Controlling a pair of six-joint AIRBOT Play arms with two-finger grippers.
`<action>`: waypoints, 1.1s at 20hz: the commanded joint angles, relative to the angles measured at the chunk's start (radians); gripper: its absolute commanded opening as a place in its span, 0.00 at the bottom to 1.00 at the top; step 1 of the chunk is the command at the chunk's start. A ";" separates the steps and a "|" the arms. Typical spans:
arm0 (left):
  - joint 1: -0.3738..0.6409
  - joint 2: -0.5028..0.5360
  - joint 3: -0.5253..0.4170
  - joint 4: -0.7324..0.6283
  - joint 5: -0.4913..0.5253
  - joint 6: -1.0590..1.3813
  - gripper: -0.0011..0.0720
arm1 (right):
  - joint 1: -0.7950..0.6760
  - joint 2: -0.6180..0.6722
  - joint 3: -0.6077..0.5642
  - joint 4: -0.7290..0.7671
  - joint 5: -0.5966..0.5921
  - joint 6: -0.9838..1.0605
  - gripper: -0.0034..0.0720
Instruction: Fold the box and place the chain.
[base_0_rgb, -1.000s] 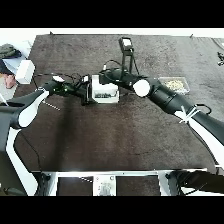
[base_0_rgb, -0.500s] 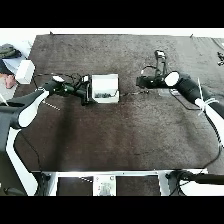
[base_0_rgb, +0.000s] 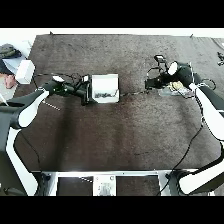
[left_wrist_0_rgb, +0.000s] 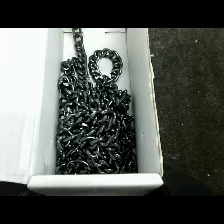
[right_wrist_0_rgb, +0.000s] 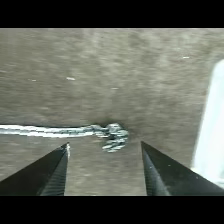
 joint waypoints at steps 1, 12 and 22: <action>0.000 0.001 0.001 0.000 0.000 0.000 0.29 | -0.003 -0.034 0.036 -0.033 0.029 -0.043 0.69; 0.000 0.001 0.001 0.000 0.000 0.000 0.29 | 0.005 -0.107 0.037 0.056 0.040 -0.114 0.51; 0.000 0.001 0.001 0.000 0.001 0.000 0.29 | 0.063 0.072 0.050 0.273 0.046 -0.262 0.01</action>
